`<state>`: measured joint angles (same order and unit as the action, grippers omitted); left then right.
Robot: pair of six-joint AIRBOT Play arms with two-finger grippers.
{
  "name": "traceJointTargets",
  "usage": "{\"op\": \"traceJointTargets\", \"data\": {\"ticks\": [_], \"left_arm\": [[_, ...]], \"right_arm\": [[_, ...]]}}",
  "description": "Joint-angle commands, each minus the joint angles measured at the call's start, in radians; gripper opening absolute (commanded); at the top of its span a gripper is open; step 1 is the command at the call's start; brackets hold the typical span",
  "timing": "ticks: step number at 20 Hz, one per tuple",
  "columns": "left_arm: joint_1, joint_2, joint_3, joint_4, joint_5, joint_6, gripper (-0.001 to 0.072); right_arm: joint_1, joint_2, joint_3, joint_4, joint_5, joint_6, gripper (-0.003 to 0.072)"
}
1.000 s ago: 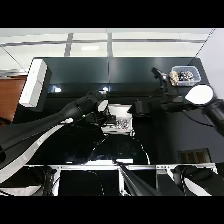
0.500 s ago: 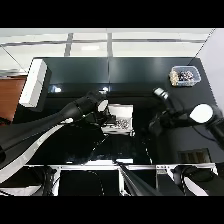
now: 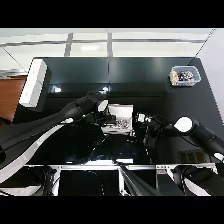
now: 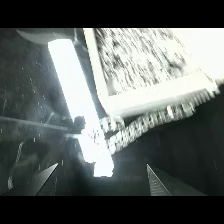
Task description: Fold the box and place the chain.
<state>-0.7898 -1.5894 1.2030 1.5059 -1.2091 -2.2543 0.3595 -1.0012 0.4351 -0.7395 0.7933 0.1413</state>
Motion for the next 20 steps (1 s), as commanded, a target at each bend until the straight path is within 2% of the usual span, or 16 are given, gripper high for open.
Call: {"op": "traceJointTargets", "data": {"ticks": [1,5,10,11,12,14,15,16,17,20], "left_arm": [[0.001,0.000,0.000,0.000,0.000,0.000,0.0028],[0.001,0.000,0.000,0.000,0.000,0.000,0.0027],[0.001,0.000,0.000,0.000,0.000,0.000,0.0028],[0.001,0.000,0.000,0.000,0.000,0.000,0.0028],[0.001,0.000,0.000,0.000,0.000,0.000,0.0028],[0.001,0.000,0.000,0.000,-0.001,0.000,0.0028],[0.001,0.000,0.000,0.000,0.000,0.000,0.0028],[0.001,0.000,0.000,0.000,0.000,0.000,0.0028],[0.001,0.000,0.000,0.000,0.000,0.000,0.0028],[0.001,0.000,0.000,0.000,-0.001,0.000,0.0028]], "right_arm": [[0.016,-0.069,-0.008,0.126,-0.072,-0.167,0.0633],[0.017,-0.116,-0.008,0.126,-0.081,-0.251,0.0632],[0.019,-0.126,-0.008,0.118,-0.135,-0.252,0.0623],[0.018,-0.126,-0.008,0.118,-0.142,-0.251,0.0481],[0.018,-0.126,-0.008,0.118,-0.145,-0.251,0.0444],[0.018,-0.126,-0.008,0.118,-0.148,-0.251,0.0429],[0.018,-0.126,-0.008,0.118,-0.147,-0.251,0.0362],[0.018,-0.126,-0.008,0.118,-0.145,-0.250,0.0088],[0.018,-0.126,-0.008,0.118,-0.145,-0.249,0.0017],[-0.003,-0.113,-0.008,0.114,-0.191,-0.139,0.0017]]}}
